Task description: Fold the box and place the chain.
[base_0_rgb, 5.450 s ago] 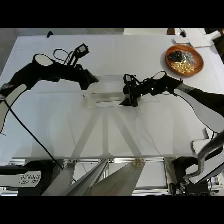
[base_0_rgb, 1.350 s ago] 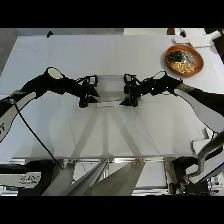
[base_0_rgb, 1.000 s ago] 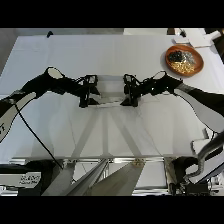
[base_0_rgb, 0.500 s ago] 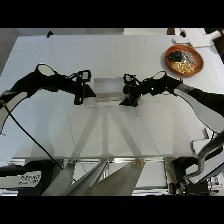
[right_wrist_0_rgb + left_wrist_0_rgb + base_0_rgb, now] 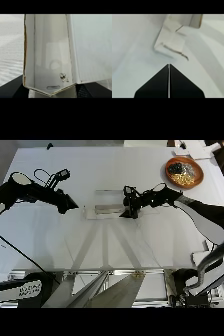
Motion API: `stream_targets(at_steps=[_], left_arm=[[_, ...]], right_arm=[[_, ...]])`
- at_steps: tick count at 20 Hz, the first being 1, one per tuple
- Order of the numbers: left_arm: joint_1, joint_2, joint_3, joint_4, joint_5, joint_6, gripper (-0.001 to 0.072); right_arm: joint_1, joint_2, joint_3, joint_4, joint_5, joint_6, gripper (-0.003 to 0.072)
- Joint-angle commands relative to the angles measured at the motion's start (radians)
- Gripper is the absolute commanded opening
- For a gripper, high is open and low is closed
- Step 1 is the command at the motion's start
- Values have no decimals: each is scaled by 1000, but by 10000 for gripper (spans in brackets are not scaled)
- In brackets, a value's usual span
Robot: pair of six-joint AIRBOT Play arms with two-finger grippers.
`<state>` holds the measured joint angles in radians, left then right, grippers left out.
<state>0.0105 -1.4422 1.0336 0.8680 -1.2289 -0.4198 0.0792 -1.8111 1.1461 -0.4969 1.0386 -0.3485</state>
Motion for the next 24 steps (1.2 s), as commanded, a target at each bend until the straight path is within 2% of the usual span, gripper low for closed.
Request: stream_targets(at_steps=[1, 7, 11, 21, 24], left_arm=[[13, 5, -46, 107, 84, -470, 8], [-35, 5, -174, 48, 252, -505, 8], [-79, 5, -188, -43, 289, -503, 7], [-198, -5, -188, 73, 412, -663, 6], [-224, -17, -188, 138, 413, -713, 7]], right_arm=[[1, 0, 0, 0, 1, 0, 521], [1, 0, 0, 0, 1, 0, 521], [1, 0, 0, 0, 1, 0, 521], [1, 0, 0, 0, 1, 0, 521], [1, 0, 0, 0, 1, 0, 521]])
